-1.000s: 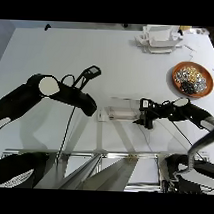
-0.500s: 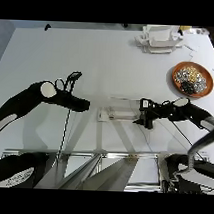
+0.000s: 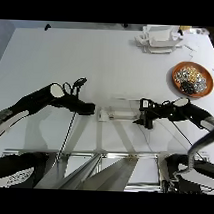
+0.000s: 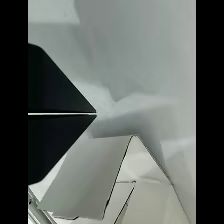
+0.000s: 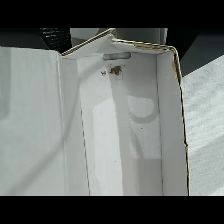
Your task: Fold the box and place the chain.
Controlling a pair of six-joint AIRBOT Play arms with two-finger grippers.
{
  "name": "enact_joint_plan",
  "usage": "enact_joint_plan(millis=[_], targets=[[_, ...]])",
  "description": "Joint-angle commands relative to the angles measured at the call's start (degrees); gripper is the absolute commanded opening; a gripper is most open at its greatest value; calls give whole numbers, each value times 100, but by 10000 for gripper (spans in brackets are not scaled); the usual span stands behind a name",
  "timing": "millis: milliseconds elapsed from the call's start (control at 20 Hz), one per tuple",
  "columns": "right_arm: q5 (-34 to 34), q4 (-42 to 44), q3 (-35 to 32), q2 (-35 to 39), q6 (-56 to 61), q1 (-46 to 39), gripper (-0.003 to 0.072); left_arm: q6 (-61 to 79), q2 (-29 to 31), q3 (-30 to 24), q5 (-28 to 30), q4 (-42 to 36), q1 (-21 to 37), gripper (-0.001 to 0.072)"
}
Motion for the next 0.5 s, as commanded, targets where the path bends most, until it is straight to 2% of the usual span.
enact_joint_plan(millis=[0, 450], targets=[[0, 0, -2, 4, 2, 4, 420, 42, -208, -2, 11, -129, -114, 3], [0, 0, -2, 4, 2, 4, 420, 116, -295, 7, 238, -555, -538, 3]])
